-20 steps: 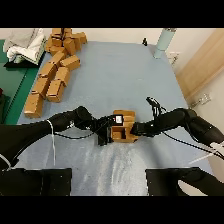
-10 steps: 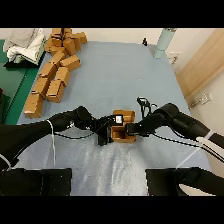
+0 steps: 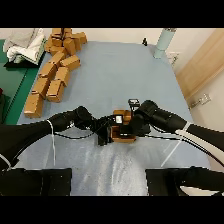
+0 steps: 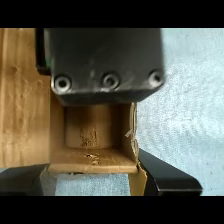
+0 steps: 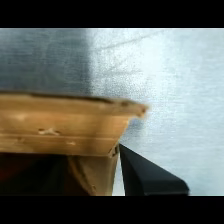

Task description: Fold the box.

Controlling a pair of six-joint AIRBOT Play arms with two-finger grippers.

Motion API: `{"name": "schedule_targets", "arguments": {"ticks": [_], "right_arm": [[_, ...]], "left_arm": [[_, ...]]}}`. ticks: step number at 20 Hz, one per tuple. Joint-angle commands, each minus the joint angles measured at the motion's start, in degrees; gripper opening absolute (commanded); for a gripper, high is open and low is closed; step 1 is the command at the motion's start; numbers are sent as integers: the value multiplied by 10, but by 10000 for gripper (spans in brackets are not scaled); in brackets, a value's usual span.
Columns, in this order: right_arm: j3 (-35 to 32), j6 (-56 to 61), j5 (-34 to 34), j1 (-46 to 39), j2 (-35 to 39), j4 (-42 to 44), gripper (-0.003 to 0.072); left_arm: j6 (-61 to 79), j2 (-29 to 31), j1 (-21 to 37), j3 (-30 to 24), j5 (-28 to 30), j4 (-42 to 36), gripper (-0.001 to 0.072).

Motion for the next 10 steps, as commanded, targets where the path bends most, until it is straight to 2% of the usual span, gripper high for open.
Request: {"name": "schedule_targets", "arguments": {"ticks": [1,3,5,6,7,10], "right_arm": [[10,28,-21,7,-21,-25,413],[10,33,-28,7,-21,-33,272],[10,33,-30,7,-21,-37,89],[10,33,-30,7,-21,-37,37],[10,32,-30,7,-21,-37,2],[10,32,-30,7,-21,-37,2]], "left_arm": [[0,0,0,1,0,0,513],[0,0,0,1,0,0,513],[0,0,0,1,0,0,513],[0,0,0,1,0,0,513],[0,0,0,0,0,0,513],[0,0,0,1,0,0,513]]}}
